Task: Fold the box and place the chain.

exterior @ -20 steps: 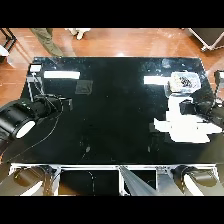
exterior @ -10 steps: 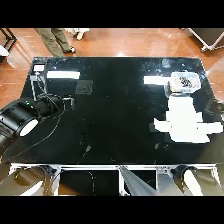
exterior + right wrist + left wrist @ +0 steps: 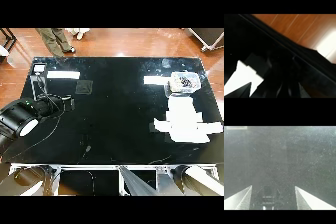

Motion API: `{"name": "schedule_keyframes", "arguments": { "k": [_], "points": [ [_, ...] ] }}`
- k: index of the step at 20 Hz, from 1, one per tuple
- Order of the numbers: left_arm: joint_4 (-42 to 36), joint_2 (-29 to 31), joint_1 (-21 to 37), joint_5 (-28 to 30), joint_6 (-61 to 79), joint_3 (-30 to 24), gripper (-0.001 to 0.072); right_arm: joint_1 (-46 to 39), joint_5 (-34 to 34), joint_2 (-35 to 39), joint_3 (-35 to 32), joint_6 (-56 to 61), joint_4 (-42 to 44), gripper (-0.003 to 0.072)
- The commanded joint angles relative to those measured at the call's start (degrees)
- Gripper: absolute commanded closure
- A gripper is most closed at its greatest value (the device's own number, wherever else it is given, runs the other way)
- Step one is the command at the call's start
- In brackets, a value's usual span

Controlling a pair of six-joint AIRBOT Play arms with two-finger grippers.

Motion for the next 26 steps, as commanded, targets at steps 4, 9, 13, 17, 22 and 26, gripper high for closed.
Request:
{"name": "schedule_keyframes", "arguments": {
  "k": [4, 9, 13, 17, 22, 26],
  "points": [
    [-0.02, -0.04, 0.02, 0.17, 0.0, 0.0, 0.0089, -7.48, 21.33, -21.53, 14.86, -26.38, 24.0, -0.0016],
    [0.02, -0.04, 0.02, 0.13, 0.0, 0.0, 0.0089, -3.41, 27.58, -32.61, 20.31, -25.57, 21.44, -0.0008],
    [-0.09, -0.04, 0.02, -0.07, -0.02, 0.0, 0.0089, -0.46, 29.07, -35.82, 20.31, -25.55, 21.14, -0.0008],
    [-0.96, -0.04, 0.02, -0.07, -0.02, 0.0, 0.0089, 1.62, 29.35, -36.13, 20.31, -25.57, 18.58, -0.0009],
    [-1.07, -0.04, 0.02, -0.07, 0.0, 0.0, 0.0089, 1.79, 30.32, -36.13, 20.31, -25.57, 17.97, -0.0007],
    [-1.09, -0.04, 0.02, -0.07, -0.02, 0.0, 0.0089, 1.77, 31.28, -36.13, 20.31, -25.73, 18.18, 0.0168]
  ]
}}
